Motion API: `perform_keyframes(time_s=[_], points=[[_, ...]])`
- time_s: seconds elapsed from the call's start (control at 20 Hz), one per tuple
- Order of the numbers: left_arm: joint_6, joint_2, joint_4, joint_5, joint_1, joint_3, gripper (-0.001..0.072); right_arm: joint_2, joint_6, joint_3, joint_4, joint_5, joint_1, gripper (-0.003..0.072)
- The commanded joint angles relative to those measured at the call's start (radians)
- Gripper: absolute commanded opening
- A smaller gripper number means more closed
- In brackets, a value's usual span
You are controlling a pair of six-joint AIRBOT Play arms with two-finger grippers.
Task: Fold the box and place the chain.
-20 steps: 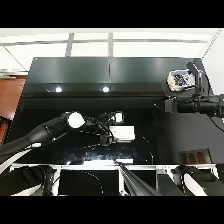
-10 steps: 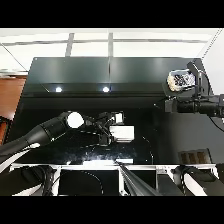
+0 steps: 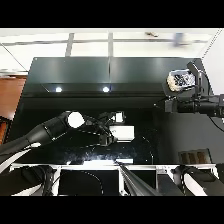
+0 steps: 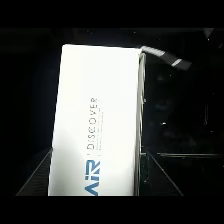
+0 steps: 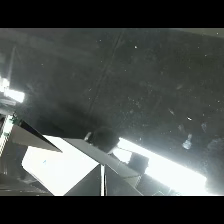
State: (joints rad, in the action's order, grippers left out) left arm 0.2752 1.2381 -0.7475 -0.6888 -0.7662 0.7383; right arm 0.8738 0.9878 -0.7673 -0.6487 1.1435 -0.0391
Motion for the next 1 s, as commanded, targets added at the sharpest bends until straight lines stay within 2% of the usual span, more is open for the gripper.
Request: perform_keyframes(time_s=[0.0,0.35,0.65,0.8,0.85,0.9,0.95], points=[[0.003,0.008,0.000,-0.006,-0.001,-0.001,0.0709,0.000,0.000,-0.001,0.000,0.000,0.000,0.0031],[0.003,0.026,0.000,-0.002,-0.013,-0.001,0.0710,0.000,0.000,-0.001,0.000,0.000,0.000,0.0032],[0.003,0.114,-0.002,0.067,-0.070,-0.001,0.0709,0.000,0.001,-0.001,0.000,0.000,0.000,0.0031],[0.022,0.120,0.004,0.094,-0.065,-0.001,0.0663,0.000,0.000,-0.001,0.000,-0.001,0.000,0.0031],[0.022,0.120,-0.005,0.082,-0.065,-0.001,0.0513,0.000,0.000,-0.001,0.000,-0.001,0.000,0.0031],[0.022,0.117,-0.024,0.068,-0.065,0.000,0.0282,0.000,0.000,-0.001,0.000,-0.001,0.000,0.0031],[0.025,0.108,-0.042,0.049,-0.060,0.000,0.0238,0.000,0.000,-0.001,0.000,0.000,0.000,0.0031]])
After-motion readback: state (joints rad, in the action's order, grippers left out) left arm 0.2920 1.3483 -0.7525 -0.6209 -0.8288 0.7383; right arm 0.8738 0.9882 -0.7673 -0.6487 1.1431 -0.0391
